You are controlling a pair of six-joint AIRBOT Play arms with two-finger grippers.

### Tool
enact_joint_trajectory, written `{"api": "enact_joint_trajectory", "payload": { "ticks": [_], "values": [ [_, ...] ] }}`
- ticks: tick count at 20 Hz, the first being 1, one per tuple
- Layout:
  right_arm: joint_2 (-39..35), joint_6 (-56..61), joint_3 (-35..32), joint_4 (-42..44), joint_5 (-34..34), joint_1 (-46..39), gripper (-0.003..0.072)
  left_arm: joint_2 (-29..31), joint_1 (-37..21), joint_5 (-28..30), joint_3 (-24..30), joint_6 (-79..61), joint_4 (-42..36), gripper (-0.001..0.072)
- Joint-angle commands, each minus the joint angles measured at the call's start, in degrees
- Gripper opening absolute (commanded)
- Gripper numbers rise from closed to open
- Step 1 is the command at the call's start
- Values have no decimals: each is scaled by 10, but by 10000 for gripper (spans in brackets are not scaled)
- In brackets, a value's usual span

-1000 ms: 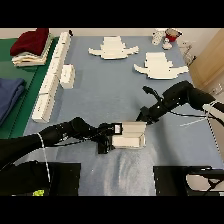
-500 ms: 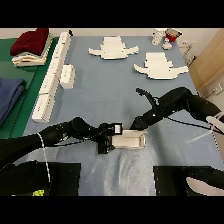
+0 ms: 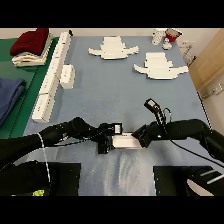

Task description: Fold the box.

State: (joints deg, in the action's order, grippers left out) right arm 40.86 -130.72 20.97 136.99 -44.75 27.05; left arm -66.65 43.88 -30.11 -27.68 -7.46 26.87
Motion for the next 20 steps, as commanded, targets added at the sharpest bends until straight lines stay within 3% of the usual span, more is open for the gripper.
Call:
{"api": "enact_joint_trajectory", "payload": {
  "ticks": [1,10,13,15,17,18,20],
  "values": [
    [-66,-9,-55,-1,82,38,3,0,0,0,0,0,0,469],
    [-52,-9,-55,4,82,45,7,0,0,0,0,0,0,469],
    [-52,-52,-31,3,49,45,106,0,0,0,0,0,0,469],
    [-52,-91,-15,3,44,45,343,0,0,0,0,0,0,469],
    [-52,-140,-6,-3,42,45,440,0,0,0,0,0,0,469],
    [-52,-163,-4,-2,37,45,526,0,0,0,0,0,0,469],
    [-52,-203,-4,-9,33,61,549,0,0,0,0,0,0,470]
  ]
}}
